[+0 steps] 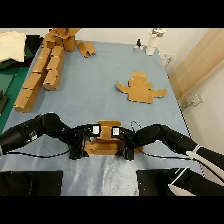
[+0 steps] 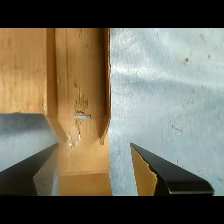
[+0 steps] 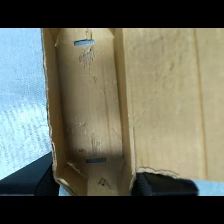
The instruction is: Fold the box.
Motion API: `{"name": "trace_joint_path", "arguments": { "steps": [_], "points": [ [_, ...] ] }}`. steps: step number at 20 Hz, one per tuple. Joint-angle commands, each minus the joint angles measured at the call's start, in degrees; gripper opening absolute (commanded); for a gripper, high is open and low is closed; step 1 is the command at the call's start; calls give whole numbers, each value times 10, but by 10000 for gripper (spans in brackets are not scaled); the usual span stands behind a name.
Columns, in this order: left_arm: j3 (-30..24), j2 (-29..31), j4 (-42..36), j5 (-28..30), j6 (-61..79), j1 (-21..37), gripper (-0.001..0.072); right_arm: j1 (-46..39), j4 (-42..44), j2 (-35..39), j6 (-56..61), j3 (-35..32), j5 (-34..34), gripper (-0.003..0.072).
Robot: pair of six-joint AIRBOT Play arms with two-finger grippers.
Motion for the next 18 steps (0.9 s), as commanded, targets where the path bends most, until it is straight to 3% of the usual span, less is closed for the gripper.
{"name": "trace_joint_path", "arguments": {
  "steps": [1,7,8,9,14,15,16,18],
  "points": [
    [-2,-30,-39,21,40,0,673,0,0,0,0,1,0,513],
    [-2,-41,-41,53,42,0,635,0,0,0,0,1,0,513],
    [-2,-41,-41,58,43,0,406,0,0,0,0,1,0,513],
    [-2,-41,-41,59,52,0,223,0,0,0,0,1,0,513],
    [-2,-41,-54,76,55,-16,223,0,0,0,0,1,0,513],
    [-2,-41,-56,88,56,-21,175,0,0,0,0,1,0,513],
    [-2,-41,-61,96,61,-25,29,0,0,0,0,1,0,513],
    [-2,-42,-84,99,74,-29,29,0,0,0,0,1,0,513]
  ]
}}
